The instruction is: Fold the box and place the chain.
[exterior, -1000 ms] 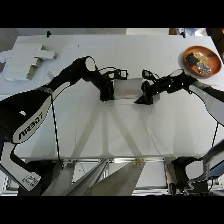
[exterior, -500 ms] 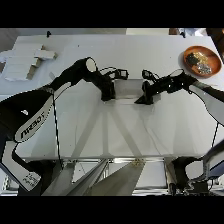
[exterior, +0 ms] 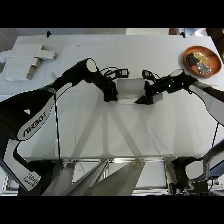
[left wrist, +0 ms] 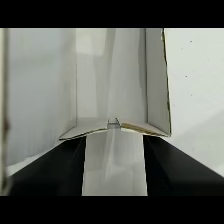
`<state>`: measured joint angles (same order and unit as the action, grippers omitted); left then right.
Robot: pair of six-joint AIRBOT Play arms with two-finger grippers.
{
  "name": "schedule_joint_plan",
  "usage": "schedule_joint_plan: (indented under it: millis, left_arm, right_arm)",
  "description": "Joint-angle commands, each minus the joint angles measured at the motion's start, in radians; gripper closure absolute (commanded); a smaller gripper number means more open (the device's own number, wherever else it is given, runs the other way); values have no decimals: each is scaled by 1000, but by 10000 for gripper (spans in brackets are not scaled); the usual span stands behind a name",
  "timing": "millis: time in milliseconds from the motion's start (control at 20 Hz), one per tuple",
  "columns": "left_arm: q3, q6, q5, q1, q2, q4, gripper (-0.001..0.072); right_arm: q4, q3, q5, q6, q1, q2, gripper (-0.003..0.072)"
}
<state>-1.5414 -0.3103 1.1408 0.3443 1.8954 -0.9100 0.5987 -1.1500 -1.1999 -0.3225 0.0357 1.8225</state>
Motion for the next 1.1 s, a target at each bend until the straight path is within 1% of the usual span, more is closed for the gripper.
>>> schedule_joint_plan:
  millis: [0,250,300,450,550,600,750,800,850,1050]
  left_arm:
    - [0,0,-2,0,10,43,308]
    - [0,0,-2,0,10,42,307]
    - [0,0,-1,0,10,42,291]
    - [0,-1,-8,0,10,42,106]
    - [0,-1,-8,0,10,42,93]
    - [0,-1,-8,0,10,42,71]
    - [0,-2,1,-2,10,40,88]
    - [0,-4,11,-3,9,37,141]
    - [0,-4,22,-6,7,26,169]
    - [0,-4,42,-20,-33,-69,172]
  right_arm:
    - [-1,-1,-1,1,0,0,91]
    - [-1,-1,-1,1,0,0,91]
    - [-1,-1,0,1,0,0,91]
    - [-1,-1,-1,1,0,0,91]
    - [-1,-1,-1,1,0,0,91]
    - [-1,-1,-1,1,0,0,91]
    - [-1,-1,-1,1,0,0,91]
    - [-1,-1,-1,1,0,0,91]
    - [-1,-1,0,1,0,0,91]
    - [-1,-1,-1,1,0,0,91]
